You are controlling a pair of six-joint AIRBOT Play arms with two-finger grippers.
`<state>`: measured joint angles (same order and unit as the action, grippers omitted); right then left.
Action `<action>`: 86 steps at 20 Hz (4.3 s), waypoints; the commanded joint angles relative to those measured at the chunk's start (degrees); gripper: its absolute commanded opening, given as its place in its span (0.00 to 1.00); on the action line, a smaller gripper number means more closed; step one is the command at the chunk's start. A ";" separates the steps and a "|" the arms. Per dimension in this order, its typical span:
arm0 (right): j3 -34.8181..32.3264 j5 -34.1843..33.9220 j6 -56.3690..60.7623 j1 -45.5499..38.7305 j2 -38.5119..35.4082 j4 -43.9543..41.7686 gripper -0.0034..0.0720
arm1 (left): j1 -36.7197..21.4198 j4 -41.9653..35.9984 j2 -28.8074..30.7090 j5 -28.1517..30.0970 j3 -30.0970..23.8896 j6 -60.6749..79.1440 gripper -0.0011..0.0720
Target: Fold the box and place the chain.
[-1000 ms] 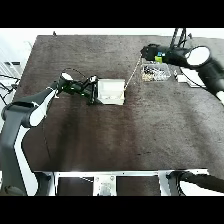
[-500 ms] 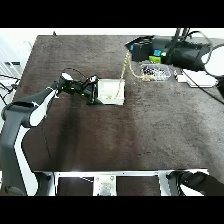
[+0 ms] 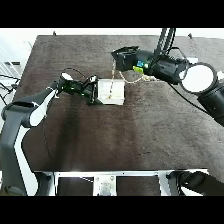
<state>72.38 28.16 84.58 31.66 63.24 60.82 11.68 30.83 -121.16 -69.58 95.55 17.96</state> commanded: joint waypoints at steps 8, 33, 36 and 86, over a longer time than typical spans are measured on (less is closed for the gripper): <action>-4.63 -5.16 1.70 0.02 0.96 1.75 0.06 | 0.00 0.00 -0.02 -0.02 -0.02 0.02 0.59; -5.55 -3.39 3.32 -10.67 16.55 7.45 0.55 | -0.02 0.00 -0.02 -0.02 -0.02 0.02 0.59; -6.14 -3.23 4.09 -20.13 17.84 7.34 0.67 | 0.00 0.00 -0.02 -0.02 -0.02 0.02 0.59; -1.20 3.91 4.50 -2.71 2.91 2.89 0.06 | 0.00 0.00 -0.02 -0.02 -0.02 0.00 0.59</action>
<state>74.65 36.64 86.15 27.73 65.98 63.64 11.68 30.83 -121.16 -69.63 95.55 17.96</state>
